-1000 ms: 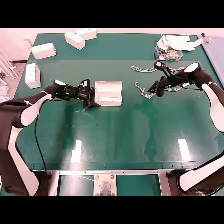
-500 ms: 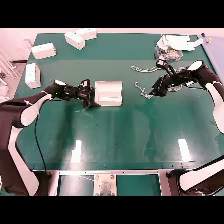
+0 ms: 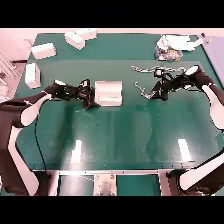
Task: Fold the box and place the chain.
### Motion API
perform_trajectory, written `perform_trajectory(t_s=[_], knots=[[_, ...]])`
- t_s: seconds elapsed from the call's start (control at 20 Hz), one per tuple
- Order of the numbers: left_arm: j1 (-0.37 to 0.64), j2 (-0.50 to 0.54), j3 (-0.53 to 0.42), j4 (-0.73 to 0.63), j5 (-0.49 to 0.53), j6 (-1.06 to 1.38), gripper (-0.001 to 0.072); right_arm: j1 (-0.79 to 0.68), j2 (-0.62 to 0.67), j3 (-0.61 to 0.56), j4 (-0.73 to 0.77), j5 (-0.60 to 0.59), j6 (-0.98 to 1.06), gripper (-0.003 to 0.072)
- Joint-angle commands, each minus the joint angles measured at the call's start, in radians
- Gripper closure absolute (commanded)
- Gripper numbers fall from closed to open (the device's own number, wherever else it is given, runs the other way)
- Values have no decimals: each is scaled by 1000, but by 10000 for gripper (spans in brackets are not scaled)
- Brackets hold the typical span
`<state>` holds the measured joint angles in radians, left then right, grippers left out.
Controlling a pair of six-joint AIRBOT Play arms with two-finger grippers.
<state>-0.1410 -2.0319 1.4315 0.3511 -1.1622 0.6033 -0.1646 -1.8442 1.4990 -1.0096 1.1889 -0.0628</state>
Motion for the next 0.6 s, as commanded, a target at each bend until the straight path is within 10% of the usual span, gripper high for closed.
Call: perform_trajectory(t_s=[0.0,0.25,0.55], knots=[[0,1,1,0,0,0,215,2,-16,0,7,-5,-55,176],[0,1,1,0,0,0,215,21,-31,-1,19,48,-54,216],[0,1,1,0,0,0,215,37,-47,-1,6,-8,16,680]])
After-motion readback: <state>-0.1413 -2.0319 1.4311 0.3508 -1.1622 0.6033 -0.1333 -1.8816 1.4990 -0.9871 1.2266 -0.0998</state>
